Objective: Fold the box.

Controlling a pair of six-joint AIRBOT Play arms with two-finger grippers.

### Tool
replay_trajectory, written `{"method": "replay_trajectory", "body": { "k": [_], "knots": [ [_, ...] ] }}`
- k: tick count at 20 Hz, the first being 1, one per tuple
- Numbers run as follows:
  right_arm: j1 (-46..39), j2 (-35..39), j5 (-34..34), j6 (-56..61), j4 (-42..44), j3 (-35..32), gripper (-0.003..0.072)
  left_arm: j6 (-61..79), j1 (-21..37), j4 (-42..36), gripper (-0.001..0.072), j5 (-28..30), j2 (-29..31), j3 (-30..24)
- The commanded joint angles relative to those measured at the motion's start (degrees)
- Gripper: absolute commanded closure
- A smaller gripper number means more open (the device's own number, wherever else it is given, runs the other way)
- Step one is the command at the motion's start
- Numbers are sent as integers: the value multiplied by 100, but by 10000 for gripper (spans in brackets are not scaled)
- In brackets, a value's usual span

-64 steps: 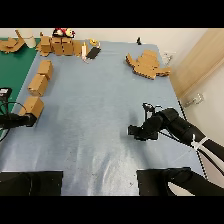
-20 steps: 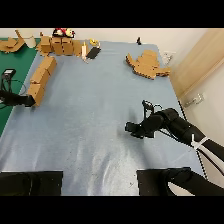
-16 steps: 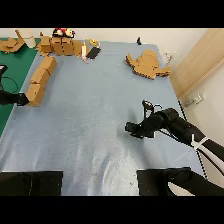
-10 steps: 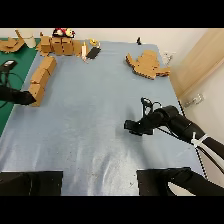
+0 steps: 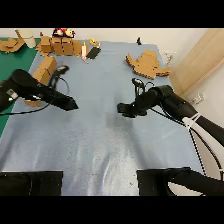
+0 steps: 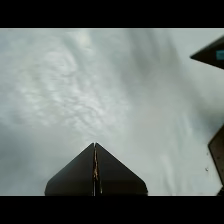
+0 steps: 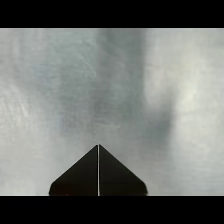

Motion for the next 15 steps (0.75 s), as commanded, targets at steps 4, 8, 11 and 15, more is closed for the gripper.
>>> {"method": "replay_trajectory", "body": {
  "k": [4, 8, 11, 15],
  "knots": [
    [4, -208, 116, -227, 2, 315, 680, -551, -680, -358, 697, 63, -282, 2],
    [0, -208, 9, -227, -4, 313, 680, -546, -680, -363, 697, 70, -282, 4],
    [0, -208, 9, -227, -4, 313, 680, -546, -680, -363, 697, 70, -282, 4],
    [0, -208, 9, -227, -4, 313, 680, -546, -680, -363, 697, 70, -282, 4]
  ]
}}
